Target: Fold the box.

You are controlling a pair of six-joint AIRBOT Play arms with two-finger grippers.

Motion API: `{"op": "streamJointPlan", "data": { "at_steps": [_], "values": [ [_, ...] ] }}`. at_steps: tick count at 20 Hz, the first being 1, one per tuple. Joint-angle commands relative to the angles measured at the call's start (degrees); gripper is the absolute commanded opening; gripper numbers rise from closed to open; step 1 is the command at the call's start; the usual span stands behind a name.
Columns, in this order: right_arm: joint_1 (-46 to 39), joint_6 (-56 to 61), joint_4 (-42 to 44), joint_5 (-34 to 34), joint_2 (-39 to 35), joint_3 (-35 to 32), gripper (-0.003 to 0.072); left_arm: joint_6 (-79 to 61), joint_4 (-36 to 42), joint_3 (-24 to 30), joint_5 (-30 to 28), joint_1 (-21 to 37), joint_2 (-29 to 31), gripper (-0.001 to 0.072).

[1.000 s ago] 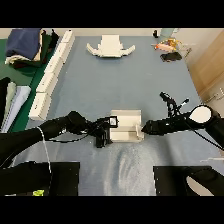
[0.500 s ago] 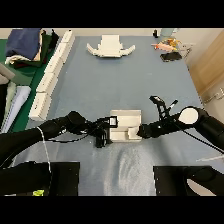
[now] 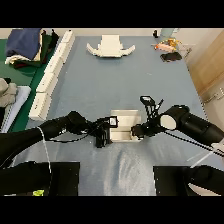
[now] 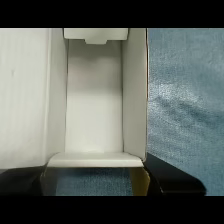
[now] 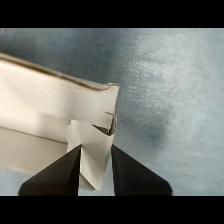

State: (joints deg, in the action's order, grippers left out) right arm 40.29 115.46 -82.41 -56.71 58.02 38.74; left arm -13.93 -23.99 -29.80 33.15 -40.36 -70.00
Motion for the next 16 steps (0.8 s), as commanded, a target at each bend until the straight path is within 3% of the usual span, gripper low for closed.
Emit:
{"op": "streamJointPlan", "data": {
  "at_steps": [1,9,12,16],
  "values": [
    [4.55,12.7,-8.61,-4.87,5.73,4.0,0.0281,-0.02,0.0,-0.02,0.0,0.02,0.0,0.0599],
    [5.88,22.25,-9.77,-10.16,14.16,10.16,0.0262,-0.02,0.0,0.0,0.0,0.02,0.0,0.0599],
    [5.88,22.29,-9.79,-10.43,14.19,10.16,0.0001,-0.02,0.0,0.0,0.0,0.02,0.0,0.0599],
    [5.88,22.29,-9.77,-10.43,14.16,10.16,0.0,-0.02,-0.02,-0.02,0.0,0.02,0.0,0.0599]
  ]
}}
